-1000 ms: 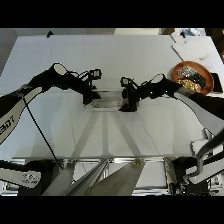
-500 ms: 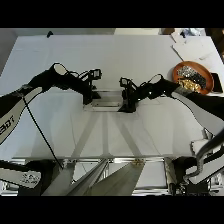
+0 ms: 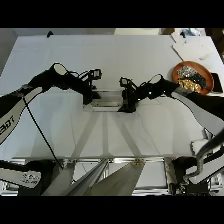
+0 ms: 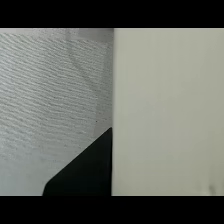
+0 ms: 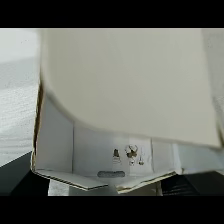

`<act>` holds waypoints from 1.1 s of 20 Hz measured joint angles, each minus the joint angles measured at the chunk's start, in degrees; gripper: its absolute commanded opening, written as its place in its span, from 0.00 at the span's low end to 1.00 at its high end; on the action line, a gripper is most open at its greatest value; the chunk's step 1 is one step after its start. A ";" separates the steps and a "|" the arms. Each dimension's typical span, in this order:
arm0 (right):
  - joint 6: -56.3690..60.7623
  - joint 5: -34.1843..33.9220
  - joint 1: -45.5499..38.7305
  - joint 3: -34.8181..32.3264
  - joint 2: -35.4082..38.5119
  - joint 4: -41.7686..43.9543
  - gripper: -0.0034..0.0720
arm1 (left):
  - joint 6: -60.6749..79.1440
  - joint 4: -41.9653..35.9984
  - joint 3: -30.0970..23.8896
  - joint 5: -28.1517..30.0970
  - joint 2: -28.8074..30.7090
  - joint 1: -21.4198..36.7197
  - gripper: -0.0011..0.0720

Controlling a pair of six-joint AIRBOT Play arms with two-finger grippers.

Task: Fold the box and place the chain.

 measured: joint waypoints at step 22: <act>-0.11 -0.33 0.02 0.04 -0.04 -0.04 0.75 | -0.02 0.00 0.00 0.00 0.00 0.00 0.03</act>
